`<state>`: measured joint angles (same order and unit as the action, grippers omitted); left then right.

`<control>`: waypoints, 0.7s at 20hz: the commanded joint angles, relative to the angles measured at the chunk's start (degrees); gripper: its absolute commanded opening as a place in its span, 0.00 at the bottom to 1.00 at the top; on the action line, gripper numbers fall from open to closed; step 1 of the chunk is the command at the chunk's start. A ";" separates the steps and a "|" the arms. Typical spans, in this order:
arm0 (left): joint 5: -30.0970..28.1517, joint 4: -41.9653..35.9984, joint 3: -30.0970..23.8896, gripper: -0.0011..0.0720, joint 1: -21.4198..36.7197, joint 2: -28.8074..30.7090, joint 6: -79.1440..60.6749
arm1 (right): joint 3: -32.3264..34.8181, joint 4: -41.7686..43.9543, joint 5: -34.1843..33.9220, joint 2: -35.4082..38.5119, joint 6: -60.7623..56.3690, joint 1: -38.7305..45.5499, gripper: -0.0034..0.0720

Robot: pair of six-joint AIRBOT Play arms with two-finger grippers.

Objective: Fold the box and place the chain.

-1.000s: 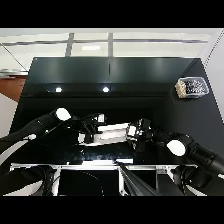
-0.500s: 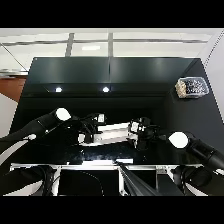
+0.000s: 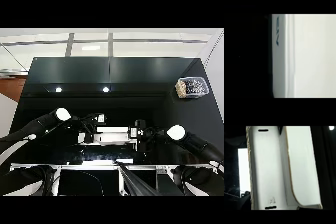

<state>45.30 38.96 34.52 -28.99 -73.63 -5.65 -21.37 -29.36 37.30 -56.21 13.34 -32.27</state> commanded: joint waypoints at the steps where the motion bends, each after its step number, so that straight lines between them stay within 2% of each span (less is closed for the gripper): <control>1: -0.09 -0.02 0.00 0.05 0.00 0.00 0.09 | -0.04 1.05 1.53 -0.63 2.36 0.11 0.99; 14: 0.15 -0.57 0.00 0.05 0.00 0.00 0.09 | -0.04 0.20 -0.31 -6.34 4.48 0.04 0.99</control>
<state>45.36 38.54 34.50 -28.99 -73.65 -5.56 -21.39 -29.06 37.23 -61.39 17.58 -32.21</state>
